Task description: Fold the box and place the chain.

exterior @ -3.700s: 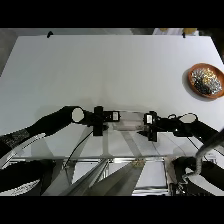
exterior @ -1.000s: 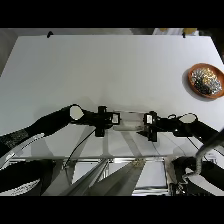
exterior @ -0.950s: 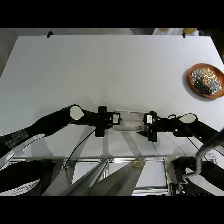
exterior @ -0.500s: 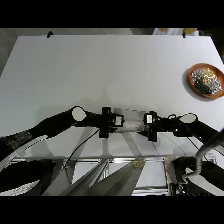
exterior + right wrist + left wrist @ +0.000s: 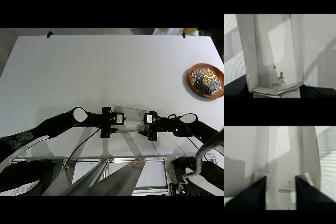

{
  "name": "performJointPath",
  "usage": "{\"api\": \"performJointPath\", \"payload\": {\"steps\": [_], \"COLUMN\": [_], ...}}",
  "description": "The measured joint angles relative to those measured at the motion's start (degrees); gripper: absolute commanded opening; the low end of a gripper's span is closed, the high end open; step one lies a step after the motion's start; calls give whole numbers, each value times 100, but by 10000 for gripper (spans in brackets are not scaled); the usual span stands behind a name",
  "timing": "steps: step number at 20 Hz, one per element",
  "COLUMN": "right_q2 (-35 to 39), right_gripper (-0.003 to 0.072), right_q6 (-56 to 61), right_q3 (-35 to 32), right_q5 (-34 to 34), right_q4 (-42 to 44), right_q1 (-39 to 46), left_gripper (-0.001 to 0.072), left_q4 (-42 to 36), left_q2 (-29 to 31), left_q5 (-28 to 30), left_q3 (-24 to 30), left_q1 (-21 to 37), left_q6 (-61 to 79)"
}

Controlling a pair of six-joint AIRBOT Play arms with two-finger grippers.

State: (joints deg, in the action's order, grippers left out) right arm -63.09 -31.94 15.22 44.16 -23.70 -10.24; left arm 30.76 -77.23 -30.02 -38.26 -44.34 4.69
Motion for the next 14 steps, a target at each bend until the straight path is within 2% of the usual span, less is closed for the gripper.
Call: {"api": "performJointPath", "payload": {"steps": [1, 4, 5, 9, 11, 14], "right_q2": [0, 0, 0, 0, 0, 0], "right_gripper": [319, 319, 319, 319, 319, 319], "right_q6": [-2, -2, -2, -7, -4, -4], "right_q3": [0, 0, 2, 0, 0, 0], "right_q5": [0, 7, 7, 26, 24, 22], "right_q4": [0, -2, -2, -9, -9, -9], "right_q1": [0, 0, 0, -2, -2, -2], "left_gripper": [134, 126, -2, 5, 13, 13], "left_q4": [118, 608, 839, 2151, 3034, 4004], "left_q2": [79, 457, 640, 1471, 1847, 2122], "left_q5": [2, -149, -221, -680, -1141, -1969], "left_q3": [0, 0, 0, -2, -2, 22], "left_q1": [11, 101, 153, 511, 778, 1182], "left_q6": [-315, -1587, -2175, -5300, -7062, -8850]}}
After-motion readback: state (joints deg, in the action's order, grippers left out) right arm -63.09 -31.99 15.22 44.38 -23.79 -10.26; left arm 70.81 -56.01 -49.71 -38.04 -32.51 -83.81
